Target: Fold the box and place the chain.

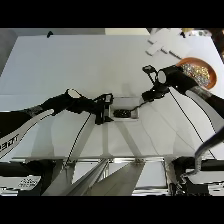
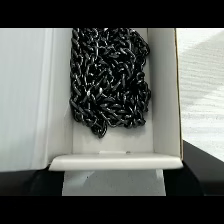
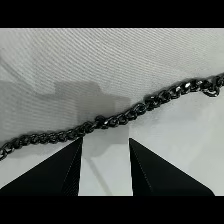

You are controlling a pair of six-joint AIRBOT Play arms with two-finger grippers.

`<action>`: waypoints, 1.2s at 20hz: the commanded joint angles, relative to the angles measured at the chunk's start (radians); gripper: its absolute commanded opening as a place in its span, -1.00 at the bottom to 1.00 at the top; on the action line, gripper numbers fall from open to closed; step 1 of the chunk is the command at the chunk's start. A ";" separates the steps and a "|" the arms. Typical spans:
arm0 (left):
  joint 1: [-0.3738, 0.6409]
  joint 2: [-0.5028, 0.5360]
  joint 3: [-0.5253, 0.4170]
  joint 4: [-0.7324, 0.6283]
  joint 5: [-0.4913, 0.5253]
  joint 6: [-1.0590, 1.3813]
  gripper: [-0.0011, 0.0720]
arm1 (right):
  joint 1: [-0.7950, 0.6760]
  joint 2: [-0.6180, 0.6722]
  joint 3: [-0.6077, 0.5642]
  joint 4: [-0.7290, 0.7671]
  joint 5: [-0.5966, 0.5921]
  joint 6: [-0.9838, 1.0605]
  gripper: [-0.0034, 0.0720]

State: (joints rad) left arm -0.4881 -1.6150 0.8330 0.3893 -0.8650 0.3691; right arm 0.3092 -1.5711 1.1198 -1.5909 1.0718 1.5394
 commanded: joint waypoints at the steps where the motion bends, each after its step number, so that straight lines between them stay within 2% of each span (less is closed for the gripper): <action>1: 0.000 0.001 0.000 0.000 0.000 0.000 -0.41 | 0.001 -0.011 0.001 0.001 0.008 0.000 -0.29; 6: 0.000 0.001 0.000 0.000 0.000 0.000 -0.41 | 0.002 -0.010 0.001 0.002 -0.013 0.000 -0.32; 11: 0.000 0.001 0.000 0.000 0.000 0.000 -0.41 | -0.005 0.071 0.002 0.006 -0.077 -0.003 -0.32; 14: 0.000 0.001 0.000 0.000 0.000 0.000 -0.41 | -0.007 0.040 0.001 0.007 -0.031 0.000 -0.31; 24: 0.000 0.001 0.000 0.000 0.000 0.000 -0.41 | -0.007 -0.022 0.001 0.021 -0.043 0.008 -0.32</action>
State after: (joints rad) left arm -0.4881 -1.6150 0.8330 0.3897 -0.8650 0.3695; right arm 0.3031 -1.5841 1.1213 -1.5707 1.0325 1.5459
